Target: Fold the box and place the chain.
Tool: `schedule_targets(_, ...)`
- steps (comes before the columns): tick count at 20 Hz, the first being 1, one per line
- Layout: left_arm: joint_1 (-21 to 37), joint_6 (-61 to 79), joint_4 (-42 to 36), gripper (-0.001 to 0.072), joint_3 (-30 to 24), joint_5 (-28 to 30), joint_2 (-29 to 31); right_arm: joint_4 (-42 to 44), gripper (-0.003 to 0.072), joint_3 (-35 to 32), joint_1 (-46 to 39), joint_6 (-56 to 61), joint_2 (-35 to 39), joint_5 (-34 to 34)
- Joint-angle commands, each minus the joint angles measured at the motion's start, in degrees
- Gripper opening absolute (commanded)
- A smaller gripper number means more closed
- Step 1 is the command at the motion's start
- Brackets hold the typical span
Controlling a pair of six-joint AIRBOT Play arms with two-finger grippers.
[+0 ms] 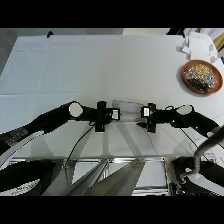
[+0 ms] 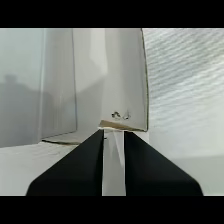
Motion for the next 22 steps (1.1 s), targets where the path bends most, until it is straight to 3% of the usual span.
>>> schedule_targets(1, 1.1, -1.3, 2.0, 0.0131, 0.0, -7.6, 0.0, 0.0, 0.0341, 0.0, 0.0, 0.1, 0.0, 0.1)
schedule_targets(7, 5.6, -10.1, 6.7, 0.0151, 0.0, -11.2, 0.6, 0.0, 0.0341, 0.0, 0.0, 0.1, 0.0, 0.1)
schedule_targets(12, 5.2, -4.2, 3.3, 0.0152, 0.0, -3.6, 0.7, 0.0, 0.0341, 0.0, 0.0, 0.1, 0.0, 0.1)
schedule_targets(15, 4.0, 3.0, 1.2, 0.0157, 0.0, -3.7, -0.1, 0.0, 0.0341, 0.0, 0.0, 0.1, 0.0, 0.1)
schedule_targets(22, 3.8, 3.5, -2.6, 0.0150, 0.0, -1.3, -0.8, 0.0, 0.0341, 0.0, 0.0, 0.1, 0.0, 0.1)
